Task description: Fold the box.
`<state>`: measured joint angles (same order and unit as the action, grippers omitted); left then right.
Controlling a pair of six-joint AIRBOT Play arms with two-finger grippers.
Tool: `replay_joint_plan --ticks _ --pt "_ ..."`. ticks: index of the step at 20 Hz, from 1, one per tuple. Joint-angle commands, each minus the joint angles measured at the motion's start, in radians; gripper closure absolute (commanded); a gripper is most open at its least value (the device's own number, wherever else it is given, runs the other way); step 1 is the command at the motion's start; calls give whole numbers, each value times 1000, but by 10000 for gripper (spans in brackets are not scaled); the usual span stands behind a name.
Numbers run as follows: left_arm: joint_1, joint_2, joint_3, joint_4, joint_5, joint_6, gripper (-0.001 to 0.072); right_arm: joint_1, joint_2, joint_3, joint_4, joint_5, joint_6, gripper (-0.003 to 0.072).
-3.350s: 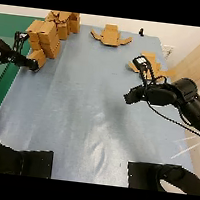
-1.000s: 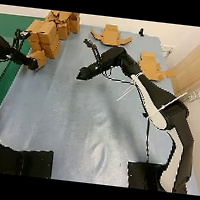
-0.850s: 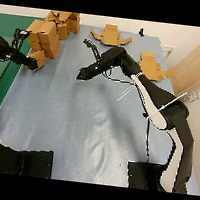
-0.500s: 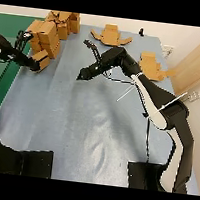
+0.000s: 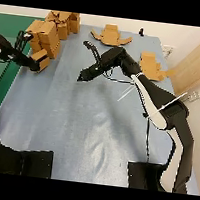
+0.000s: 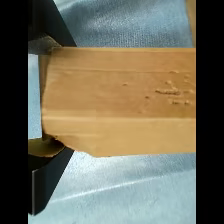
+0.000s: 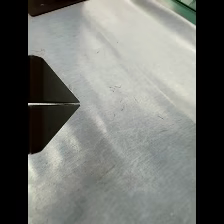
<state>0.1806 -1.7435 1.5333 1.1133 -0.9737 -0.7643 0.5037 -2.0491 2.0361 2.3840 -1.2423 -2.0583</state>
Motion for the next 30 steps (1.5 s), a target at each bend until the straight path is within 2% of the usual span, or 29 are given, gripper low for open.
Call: replay_joint_plan --ticks 1,4,7,8,9,11,12,15,17,20,21,22,24,27,30 --pt "0 65 1 -117 -85 105 18 0 0 1 -37 -27 0 679" --pt "-8 134 1 -324 -221 269 18 0 19 1 -90 -41 0 680" --pt "-47 166 1 -332 -318 401 34 0 69 0 -179 -52 5 679" --pt "-60 170 1 -340 -322 414 368 1 90 0 -228 -62 22 679" --pt "-70 173 1 -359 -339 438 579 0 109 0 -272 -79 37 679" --pt "-89 175 1 -454 -389 498 607 -3 147 0 -375 -123 73 679" --pt "-98 175 1 -523 -406 520 685 -9 166 0 -429 -150 96 679" --pt "-119 175 1 -795 -468 592 683 -44 257 -39 -568 -176 199 679" --pt "-141 175 1 -1027 -514 672 684 -72 338 -72 -713 -174 303 680" --pt "-187 175 0 -1358 -717 901 685 -90 485 -167 -991 -164 450 679" --pt "-201 172 -2 -1384 -752 915 685 -90 533 -216 -1045 -148 472 679" --pt "-216 167 -17 -1346 -758 902 686 -92 585 -280 -1080 -119 496 680" --pt "-245 153 -125 -1283 -749 900 688 -93 678 -425 -1089 -32 524 679" --pt "-273 138 -346 -1158 -597 972 689 -93 757 -633 -1078 53 589 679" --pt "-301 136 -490 -1107 -467 1085 688 -83 760 -761 -1030 142 580 679"
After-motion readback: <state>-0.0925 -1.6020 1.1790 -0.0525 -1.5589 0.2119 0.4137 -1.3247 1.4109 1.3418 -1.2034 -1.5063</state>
